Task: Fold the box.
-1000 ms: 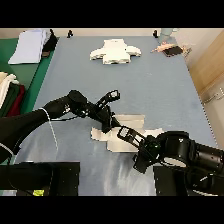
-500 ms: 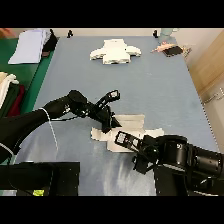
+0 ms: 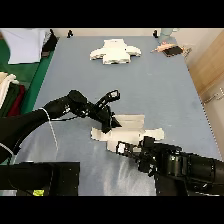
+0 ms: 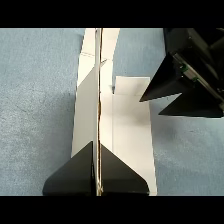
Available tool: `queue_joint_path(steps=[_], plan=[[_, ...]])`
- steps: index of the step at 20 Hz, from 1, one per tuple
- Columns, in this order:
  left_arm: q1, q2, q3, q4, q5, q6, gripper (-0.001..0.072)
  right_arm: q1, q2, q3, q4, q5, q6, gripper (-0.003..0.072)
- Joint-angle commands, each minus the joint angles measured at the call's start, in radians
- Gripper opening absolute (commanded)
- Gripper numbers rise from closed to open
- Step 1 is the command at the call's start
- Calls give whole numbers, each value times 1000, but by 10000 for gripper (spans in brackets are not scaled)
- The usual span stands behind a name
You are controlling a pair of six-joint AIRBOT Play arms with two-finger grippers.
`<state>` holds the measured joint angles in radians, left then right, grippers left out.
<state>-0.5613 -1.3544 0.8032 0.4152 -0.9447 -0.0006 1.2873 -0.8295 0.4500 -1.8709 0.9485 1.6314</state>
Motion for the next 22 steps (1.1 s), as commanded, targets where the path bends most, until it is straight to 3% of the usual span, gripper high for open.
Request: queue_joint_path(steps=[1,5,8,15,20,22], plan=[[0,1,0,0,1,0,17,2,-20,-6,-80,-7,9,419],[0,1,0,0,0,0,17,2,-59,-6,-128,-9,17,419],[0,1,0,0,0,0,17,3,-59,2,-192,-28,130,419],[0,1,0,0,0,0,17,2,-42,104,-296,121,414,419],[0,1,0,0,0,0,17,2,-42,106,-279,187,475,420],[0,1,0,0,0,0,17,-1,-40,106,-291,199,472,470]])
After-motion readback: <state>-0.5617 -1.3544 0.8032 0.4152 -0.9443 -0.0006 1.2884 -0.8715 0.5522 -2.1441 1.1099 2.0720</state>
